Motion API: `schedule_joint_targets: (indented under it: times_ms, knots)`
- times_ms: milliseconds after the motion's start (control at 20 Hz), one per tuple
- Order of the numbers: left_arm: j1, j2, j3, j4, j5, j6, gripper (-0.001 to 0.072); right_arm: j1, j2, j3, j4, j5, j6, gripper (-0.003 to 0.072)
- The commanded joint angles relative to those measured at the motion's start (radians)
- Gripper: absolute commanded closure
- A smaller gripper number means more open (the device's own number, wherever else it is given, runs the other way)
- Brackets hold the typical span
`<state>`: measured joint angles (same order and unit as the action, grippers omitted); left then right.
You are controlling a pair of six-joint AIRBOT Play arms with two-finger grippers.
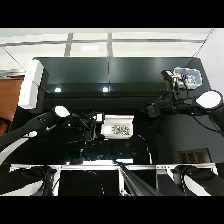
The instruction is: Fold the box and place the chain.
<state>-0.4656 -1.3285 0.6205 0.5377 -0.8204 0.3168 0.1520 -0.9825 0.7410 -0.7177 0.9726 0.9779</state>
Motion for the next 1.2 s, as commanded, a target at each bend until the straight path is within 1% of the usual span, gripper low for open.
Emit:
schedule_joint_targets:
  times_ms: [0,50,200,250,350,400,450,550,600,700,850,900,1150]
  knots:
    - [0.000,0.000,0.000,-0.003,0.009,-0.014,0.0343,0.014,-0.003,-0.002,0.015,-0.098,0.072,0.0090]
    - [0.000,0.000,0.000,-0.003,0.012,-0.014,0.0343,0.028,-0.005,-0.002,0.031,-0.143,0.096,-0.0033]
    - [0.000,0.000,0.000,-0.003,0.016,-0.014,0.0349,0.101,-0.052,-0.002,0.117,-0.267,0.083,-0.0033]
    - [0.000,0.000,0.000,-0.003,0.016,-0.014,0.0348,0.132,-0.080,-0.002,0.114,-0.276,0.057,-0.0033]
    - [0.000,0.000,0.000,-0.003,0.015,-0.014,0.0349,0.188,-0.138,-0.002,0.115,-0.237,-0.047,-0.0033]
    - [0.000,0.000,0.000,-0.004,0.015,-0.014,0.0349,0.209,-0.154,-0.002,0.113,-0.205,-0.132,-0.0033]
    - [0.000,0.000,0.000,-0.003,0.015,-0.014,0.0349,0.221,-0.157,-0.002,0.107,-0.181,-0.226,-0.0033]
    - [0.000,0.000,0.000,-0.003,0.015,-0.014,0.0349,0.226,-0.154,0.012,0.041,-0.132,-0.456,-0.0033]
    - [0.000,0.000,0.000,-0.003,0.015,-0.014,0.0348,0.225,-0.152,0.027,0.009,-0.105,-0.540,-0.0033]
    - [0.000,0.000,0.000,-0.003,0.015,-0.014,0.0349,0.226,-0.151,0.054,0.003,-0.048,-0.640,-0.0033]
    - [0.000,0.000,0.000,-0.003,0.015,-0.014,0.0348,0.227,-0.153,0.056,-0.006,0.030,-0.674,-0.0033]
    - [0.000,0.000,0.000,-0.003,0.015,-0.014,0.0349,0.230,-0.153,0.056,-0.013,0.040,-0.679,-0.0033]
    - [0.000,0.000,0.000,-0.003,0.014,-0.014,0.0349,0.258,-0.161,0.054,-0.027,0.037,-0.691,-0.0033]
